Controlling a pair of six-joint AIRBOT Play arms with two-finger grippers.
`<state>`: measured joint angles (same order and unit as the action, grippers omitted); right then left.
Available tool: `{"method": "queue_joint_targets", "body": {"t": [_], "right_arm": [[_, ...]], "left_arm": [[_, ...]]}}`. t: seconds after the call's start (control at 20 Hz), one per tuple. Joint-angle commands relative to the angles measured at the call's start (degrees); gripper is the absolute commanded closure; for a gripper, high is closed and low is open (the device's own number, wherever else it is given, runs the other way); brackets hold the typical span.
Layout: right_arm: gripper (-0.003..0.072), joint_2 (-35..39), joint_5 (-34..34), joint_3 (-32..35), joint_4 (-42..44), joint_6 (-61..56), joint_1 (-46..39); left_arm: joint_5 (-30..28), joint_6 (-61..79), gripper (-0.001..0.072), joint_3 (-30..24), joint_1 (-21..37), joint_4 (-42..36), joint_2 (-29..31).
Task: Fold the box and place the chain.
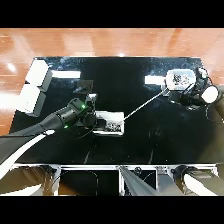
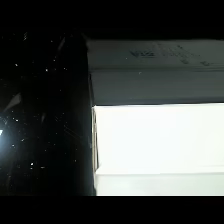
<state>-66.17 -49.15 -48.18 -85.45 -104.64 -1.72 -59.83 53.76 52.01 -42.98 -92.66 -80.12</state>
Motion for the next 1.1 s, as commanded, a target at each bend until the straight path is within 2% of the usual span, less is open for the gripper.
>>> {"method": "queue_joint_targets", "body": {"t": [0.0, 0.15, 0.25, 0.4, 0.6, 0.65, 0.7, 0.75, 0.8, 0.95, 1.05], "right_arm": [[0.0108, -10.8, 7.7, -3.9, 4.9, -0.8, -4.7], [0.0107, -20.7, 8.0, -12.0, 10.9, 0.9, -4.2], [0.0108, -24.8, 7.8, -16.7, 14.1, 2.5, -3.5], [0.0108, -28.0, 7.4, -21.2, 15.1, 2.8, -2.0], [0.0109, -29.4, 7.4, -22.0, 15.1, 2.9, -1.6], [0.0198, -29.6, 7.4, -22.1, 15.2, 3.2, -1.6], [0.0374, -29.6, 7.0, -22.1, 15.5, 4.2, -1.6], [0.0613, -29.5, 5.9, -22.3, 16.4, 6.0, -1.6], [0.0662, -29.4, 3.5, -22.8, 18.4, 9.4, -1.6], [0.0663, -25.9, -3.1, -24.9, 20.9, 16.4, -1.6], [0.0663, -19.6, -6.0, -25.0, 20.9, 19.7, -1.6]], "left_arm": [[-0.1, 0.0, 0.0687, 0.0, 0.0, 0.0, 0.0], [-0.1, 0.0, 0.0687, 0.0, 0.0, 0.0, 0.0], [-0.1, 0.0, 0.0687, 0.0, 0.0, 0.0, 0.0], [0.2, 0.0, 0.0687, 0.0, 0.0, -0.5, 0.0], [0.5, 0.0, 0.0687, 0.0, 0.1, -0.4, 0.0], [0.5, 0.0, 0.0687, 0.0, 0.1, -0.4, 0.0], [0.5, 0.0, 0.0687, 0.0, 0.1, -0.4, 0.0], [0.5, 0.0, 0.0687, 0.0, 0.1, -0.4, 0.0], [0.5, 0.0, 0.0687, 0.0, 0.1, -0.4, 0.0], [0.5, 0.0, 0.0687, 0.0, 0.1, -0.4, 0.0], [0.5, 0.0, 0.0687, 0.0, 0.1, -0.4, 0.0]]}}
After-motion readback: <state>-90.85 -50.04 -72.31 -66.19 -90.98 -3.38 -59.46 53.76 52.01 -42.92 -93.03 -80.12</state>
